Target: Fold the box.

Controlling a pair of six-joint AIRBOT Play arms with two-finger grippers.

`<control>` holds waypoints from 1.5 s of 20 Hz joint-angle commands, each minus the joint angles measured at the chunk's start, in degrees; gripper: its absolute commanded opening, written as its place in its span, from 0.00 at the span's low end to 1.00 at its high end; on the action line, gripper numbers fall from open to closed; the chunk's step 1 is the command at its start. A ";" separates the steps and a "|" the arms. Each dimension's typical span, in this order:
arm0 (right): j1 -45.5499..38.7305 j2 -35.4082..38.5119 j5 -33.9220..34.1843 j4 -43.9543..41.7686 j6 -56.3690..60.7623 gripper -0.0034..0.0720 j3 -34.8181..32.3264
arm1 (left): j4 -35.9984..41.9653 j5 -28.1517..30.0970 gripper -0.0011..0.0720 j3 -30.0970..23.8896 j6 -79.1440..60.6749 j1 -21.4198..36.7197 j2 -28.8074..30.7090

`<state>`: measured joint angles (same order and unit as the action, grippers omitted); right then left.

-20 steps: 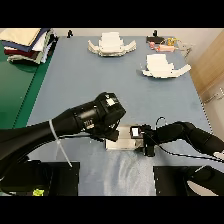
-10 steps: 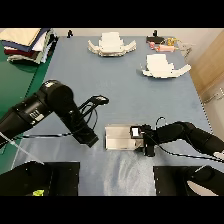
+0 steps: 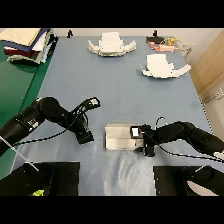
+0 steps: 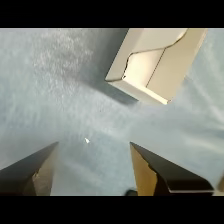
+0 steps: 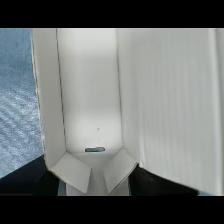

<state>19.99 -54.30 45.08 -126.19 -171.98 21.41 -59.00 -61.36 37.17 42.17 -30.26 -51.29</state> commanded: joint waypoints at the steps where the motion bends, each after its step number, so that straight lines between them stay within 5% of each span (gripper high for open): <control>1: 0.00 0.00 0.00 -0.02 0.00 0.77 0.00 | 0.76 7.93 0.97 -1.64 -9.99 -0.94 0.26; 6: 0.00 0.00 -0.02 -0.02 0.00 0.77 0.00 | 5.60 16.96 0.97 -7.21 -25.86 -0.85 0.20; 11: 0.00 0.00 0.00 0.00 0.00 0.77 0.00 | 13.16 17.97 0.97 -11.61 -35.06 -3.63 -0.17; 19: 0.00 0.00 0.00 0.00 0.00 0.77 0.00 | 19.67 29.62 0.97 -14.27 -35.85 -12.90 -3.08; 30: 0.00 0.00 0.00 -0.02 0.02 0.77 0.00 | 20.17 32.37 0.97 -14.40 -36.92 -16.48 -6.10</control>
<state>19.99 -54.28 45.08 -126.13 -172.03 21.41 -39.13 -30.24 22.85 5.45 -46.24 -56.95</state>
